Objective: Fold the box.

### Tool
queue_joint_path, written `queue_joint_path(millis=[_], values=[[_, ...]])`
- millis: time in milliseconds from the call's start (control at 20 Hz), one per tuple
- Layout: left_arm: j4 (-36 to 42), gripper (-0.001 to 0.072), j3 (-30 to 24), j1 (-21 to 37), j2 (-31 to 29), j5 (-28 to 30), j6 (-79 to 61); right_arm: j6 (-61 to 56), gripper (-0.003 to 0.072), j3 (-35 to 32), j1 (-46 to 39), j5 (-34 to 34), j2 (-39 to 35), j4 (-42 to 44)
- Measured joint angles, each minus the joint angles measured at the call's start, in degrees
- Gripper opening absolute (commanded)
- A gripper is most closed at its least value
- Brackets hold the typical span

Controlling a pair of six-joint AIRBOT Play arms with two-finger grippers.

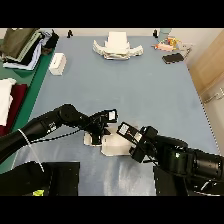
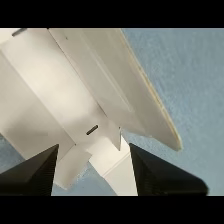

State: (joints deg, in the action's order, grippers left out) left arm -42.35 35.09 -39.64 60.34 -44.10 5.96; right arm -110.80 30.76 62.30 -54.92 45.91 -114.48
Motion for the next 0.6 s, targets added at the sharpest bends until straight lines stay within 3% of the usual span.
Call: queue_joint_path(millis=[300,600], values=[[0.00,0.0013,0.09,0.00,0.02,0.13,0.00,1.68,0.0702,-6.93,4.98,6.38,-2.89,0.83],[-0.02,0.0013,0.07,0.00,0.02,0.00,0.00,1.29,0.0702,-9.57,5.70,10.29,-0.48,-2.16]])
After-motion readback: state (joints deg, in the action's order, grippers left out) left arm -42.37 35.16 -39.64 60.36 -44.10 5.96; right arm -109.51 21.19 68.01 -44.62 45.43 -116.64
